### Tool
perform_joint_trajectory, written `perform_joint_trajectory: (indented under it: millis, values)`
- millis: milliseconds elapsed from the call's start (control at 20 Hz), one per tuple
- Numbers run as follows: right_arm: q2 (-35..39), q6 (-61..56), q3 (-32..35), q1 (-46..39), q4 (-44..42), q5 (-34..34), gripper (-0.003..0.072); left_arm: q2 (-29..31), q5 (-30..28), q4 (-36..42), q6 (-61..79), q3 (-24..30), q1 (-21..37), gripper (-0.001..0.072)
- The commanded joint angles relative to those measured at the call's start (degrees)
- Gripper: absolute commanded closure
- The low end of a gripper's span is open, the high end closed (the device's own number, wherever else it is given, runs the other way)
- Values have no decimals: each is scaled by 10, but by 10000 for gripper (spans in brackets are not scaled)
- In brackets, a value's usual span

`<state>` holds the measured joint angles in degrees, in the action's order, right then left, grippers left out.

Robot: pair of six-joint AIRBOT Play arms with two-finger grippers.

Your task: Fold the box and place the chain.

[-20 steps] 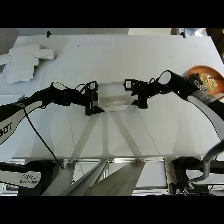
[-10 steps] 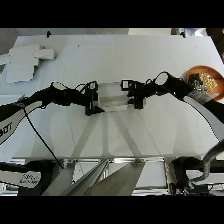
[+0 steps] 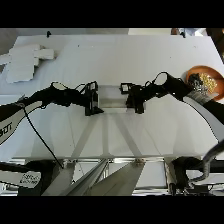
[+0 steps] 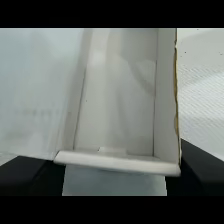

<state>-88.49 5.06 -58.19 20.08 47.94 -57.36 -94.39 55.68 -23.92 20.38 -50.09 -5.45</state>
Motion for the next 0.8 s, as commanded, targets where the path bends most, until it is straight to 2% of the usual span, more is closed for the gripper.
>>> perform_joint_trajectory:
  millis: [0, 200, 250, 350, 400, 550, 650, 700, 750]
  values:
    - [0, -1, 0, 0, -48, -2, 589, 0, -2, 1, 1, 0, 0, 144]
    - [0, -1, 0, 0, -64, 24, 577, 0, -2, 1, 1, 0, 0, 144]
    - [0, -1, 0, 0, -64, 33, 533, 0, -2, 1, 1, 0, 0, 144]
    - [0, -1, 0, 0, -64, 48, 330, 0, -2, 1, 1, 0, 0, 144]
    - [0, -1, 0, 0, -64, 51, 285, 0, -2, 1, 1, 0, 0, 144]
    - [0, -1, 0, 0, -64, 51, 267, 0, -2, 1, 1, 0, 0, 144]
    - [0, -3, 0, 0, -64, 51, 282, 0, -2, 1, 1, 0, 0, 144]
    - [0, -3, 0, 0, -64, 51, 319, 0, -2, 1, 1, 0, 0, 144]
    - [1, -3, 0, 0, -63, 51, 427, 0, -2, 1, 1, 0, 0, 144]
